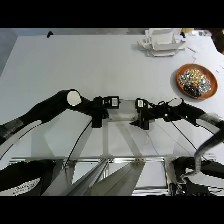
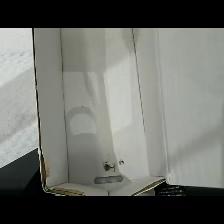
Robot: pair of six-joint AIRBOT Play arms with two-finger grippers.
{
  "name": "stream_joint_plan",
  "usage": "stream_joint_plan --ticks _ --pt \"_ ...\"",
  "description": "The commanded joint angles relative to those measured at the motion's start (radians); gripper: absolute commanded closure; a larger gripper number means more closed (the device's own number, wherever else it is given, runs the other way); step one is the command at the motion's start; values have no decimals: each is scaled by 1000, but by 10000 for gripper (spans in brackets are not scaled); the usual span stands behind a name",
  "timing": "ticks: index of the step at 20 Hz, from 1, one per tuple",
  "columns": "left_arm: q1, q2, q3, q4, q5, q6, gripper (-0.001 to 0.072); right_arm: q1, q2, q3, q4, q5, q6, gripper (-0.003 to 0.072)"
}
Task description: Fold the box and place the chain.
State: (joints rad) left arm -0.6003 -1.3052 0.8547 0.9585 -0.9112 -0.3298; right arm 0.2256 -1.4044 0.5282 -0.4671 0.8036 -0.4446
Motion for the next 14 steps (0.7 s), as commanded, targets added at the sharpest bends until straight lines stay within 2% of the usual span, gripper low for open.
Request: stream_joint_plan --ticks 1,4,7,10,14 --pt "70 121 1 91 -169 -254 706 0 0 0 0 0 -1 250" --pt "164 198 1 169 -215 -600 706 0 0 0 0 0 0 250" --pt "253 183 0 197 -218 -859 706 0 0 0 0 0 0 250" --pt "270 109 -19 164 -166 -930 705 0 0 0 0 0 0 250" --pt "268 -61 -19 -3 -137 -931 705 0 0 0 0 0 0 250"
